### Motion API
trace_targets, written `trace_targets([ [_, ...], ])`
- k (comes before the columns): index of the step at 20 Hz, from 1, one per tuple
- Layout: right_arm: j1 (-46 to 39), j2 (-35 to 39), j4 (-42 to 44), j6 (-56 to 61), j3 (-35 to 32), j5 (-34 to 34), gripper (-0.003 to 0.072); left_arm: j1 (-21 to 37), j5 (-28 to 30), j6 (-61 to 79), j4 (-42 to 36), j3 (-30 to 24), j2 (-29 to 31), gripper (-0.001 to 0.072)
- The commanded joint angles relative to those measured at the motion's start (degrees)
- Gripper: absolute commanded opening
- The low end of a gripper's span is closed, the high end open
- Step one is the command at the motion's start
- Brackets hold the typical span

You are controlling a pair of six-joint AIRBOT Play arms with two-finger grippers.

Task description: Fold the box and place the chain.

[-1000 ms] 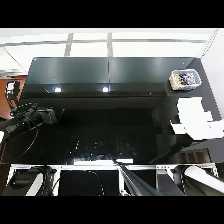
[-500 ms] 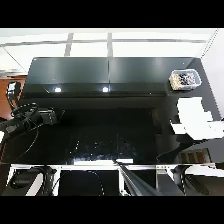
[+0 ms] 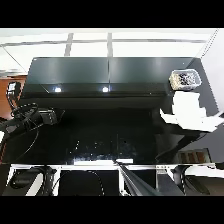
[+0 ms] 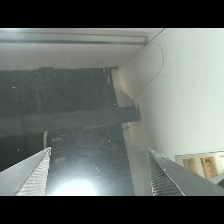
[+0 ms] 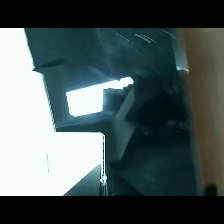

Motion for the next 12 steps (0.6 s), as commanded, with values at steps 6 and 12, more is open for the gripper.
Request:
trace_targets([
  [6, 20.13, 14.19, 9.70, 2.97, -5.99, 1.38, 0.0015, 0.00, 0.11, 0.02, -0.74, 0.00, -0.04, 0.0709],
  [12, 38.38, 23.56, 22.88, 9.20, -19.04, -7.54, 0.0014, -0.02, 1.16, 0.24, -2.86, -0.02, -1.07, 0.0709],
])
